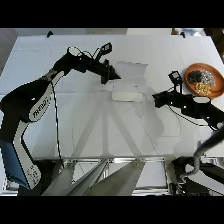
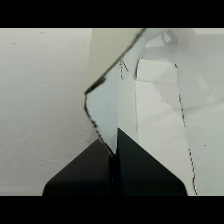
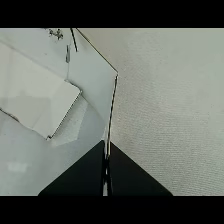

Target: Fold the box and place the chain.

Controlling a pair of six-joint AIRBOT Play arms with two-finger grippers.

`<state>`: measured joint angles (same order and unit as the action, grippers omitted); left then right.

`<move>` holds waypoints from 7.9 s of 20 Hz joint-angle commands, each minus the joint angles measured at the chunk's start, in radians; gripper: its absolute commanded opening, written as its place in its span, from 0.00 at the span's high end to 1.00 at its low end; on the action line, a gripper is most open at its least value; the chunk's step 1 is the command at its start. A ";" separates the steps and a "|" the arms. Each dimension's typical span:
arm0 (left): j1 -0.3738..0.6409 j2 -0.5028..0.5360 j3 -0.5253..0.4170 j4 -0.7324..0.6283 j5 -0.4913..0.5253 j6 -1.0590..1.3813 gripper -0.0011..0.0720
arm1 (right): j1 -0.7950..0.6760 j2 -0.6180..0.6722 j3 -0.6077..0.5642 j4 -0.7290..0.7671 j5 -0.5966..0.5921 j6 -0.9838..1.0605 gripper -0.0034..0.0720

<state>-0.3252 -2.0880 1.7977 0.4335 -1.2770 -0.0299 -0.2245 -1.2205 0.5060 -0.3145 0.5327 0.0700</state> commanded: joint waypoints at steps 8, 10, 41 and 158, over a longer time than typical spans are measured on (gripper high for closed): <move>-0.001 0.000 0.001 0.002 -0.013 0.001 0.97 | 0.001 0.000 0.000 0.000 0.000 0.000 0.94; -0.001 0.000 0.001 0.002 -0.008 -0.001 0.97 | 0.001 0.000 0.000 0.001 0.002 0.000 0.94; 0.099 0.532 -0.424 0.093 -0.060 -0.286 0.98 | -0.366 0.663 0.000 -0.338 0.081 0.431 0.42; -0.088 0.196 -0.505 -0.003 0.312 0.272 0.96 | -0.105 0.663 0.000 -0.285 0.752 0.117 0.06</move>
<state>-0.4129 -1.8908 1.2926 0.4309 -0.9649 0.2417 -0.3328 -0.5579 0.5056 -0.6022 1.2388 0.1860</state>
